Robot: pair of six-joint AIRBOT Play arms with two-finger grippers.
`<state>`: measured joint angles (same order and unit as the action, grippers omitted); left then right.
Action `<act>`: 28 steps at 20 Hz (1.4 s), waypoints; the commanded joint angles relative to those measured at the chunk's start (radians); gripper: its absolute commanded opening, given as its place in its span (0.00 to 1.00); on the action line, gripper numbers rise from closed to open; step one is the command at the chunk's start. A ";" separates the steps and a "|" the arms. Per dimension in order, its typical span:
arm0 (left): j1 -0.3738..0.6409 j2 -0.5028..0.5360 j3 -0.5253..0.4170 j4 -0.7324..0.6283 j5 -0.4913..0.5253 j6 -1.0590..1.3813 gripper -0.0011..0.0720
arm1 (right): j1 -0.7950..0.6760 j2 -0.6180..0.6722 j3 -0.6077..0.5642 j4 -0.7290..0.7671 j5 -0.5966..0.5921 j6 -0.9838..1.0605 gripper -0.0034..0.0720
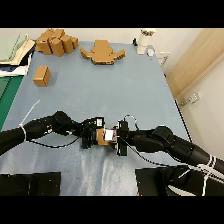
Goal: Fold the box.
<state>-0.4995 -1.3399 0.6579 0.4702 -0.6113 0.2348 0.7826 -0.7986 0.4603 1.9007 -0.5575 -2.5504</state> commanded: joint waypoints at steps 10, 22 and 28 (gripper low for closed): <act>0.000 0.000 0.000 0.000 0.000 0.000 0.66 | 0.055 -0.051 0.002 -0.158 0.045 -0.050 0.58; 0.000 0.000 0.000 0.000 0.000 0.000 0.66 | 0.055 -0.052 0.016 -0.195 0.052 -0.050 0.50; 0.000 0.000 0.000 0.000 0.000 0.000 0.65 | 0.080 -0.014 0.016 -0.215 0.048 -0.023 0.49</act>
